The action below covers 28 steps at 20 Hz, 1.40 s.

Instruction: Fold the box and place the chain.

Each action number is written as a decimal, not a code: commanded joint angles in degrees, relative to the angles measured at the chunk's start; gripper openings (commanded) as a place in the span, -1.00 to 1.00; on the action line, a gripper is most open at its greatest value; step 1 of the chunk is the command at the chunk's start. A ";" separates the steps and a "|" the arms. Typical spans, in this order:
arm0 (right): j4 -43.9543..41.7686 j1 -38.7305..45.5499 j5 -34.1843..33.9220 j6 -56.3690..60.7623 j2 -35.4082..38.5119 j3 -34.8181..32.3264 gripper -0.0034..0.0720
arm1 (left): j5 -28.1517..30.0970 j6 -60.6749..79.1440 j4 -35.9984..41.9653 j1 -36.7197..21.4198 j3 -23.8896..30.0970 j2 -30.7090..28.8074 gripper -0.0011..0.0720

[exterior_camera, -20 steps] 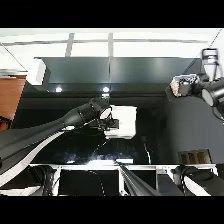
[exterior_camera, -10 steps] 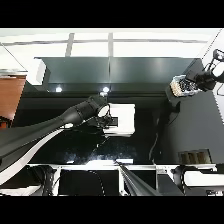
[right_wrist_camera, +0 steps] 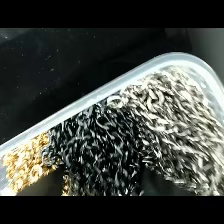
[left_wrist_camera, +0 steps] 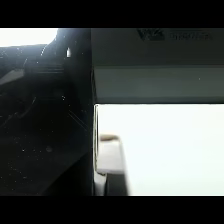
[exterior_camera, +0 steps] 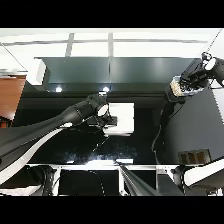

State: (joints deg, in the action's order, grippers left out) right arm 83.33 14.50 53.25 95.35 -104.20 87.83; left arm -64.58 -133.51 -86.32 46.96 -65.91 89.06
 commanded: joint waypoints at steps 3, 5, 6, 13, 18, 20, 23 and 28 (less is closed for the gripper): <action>-0.35 -0.02 -0.02 0.17 -1.92 1.11 -0.62 | 0.02 0.02 0.02 -0.04 -0.04 0.02 -0.89; 0.04 0.04 2.19 0.15 -1.38 2.89 -0.87 | 0.02 0.02 0.04 -0.04 -0.04 0.02 -0.89; 0.26 0.13 3.39 0.13 -0.83 4.00 -0.87 | 0.02 0.02 0.04 -0.04 -0.04 0.02 -0.89; 0.28 0.26 6.21 -3.56 7.74 7.21 -0.87 | 0.02 0.02 0.07 -0.04 -0.04 0.02 -0.89; -1.57 0.22 6.97 -4.76 17.75 7.19 -0.87 | 0.02 0.02 0.07 -0.04 -0.04 0.02 -0.89; -5.46 -0.02 12.72 -11.15 22.95 6.95 -0.87 | 0.02 0.02 0.07 -0.04 -0.04 0.02 -0.89; -16.31 0.02 15.61 -18.36 31.34 5.31 -0.87 | 0.02 0.02 0.04 -0.04 -0.04 0.02 -0.89; -26.58 0.02 13.40 -19.56 42.45 4.81 -0.87 | 0.02 0.02 0.07 -0.04 -0.04 0.02 -0.89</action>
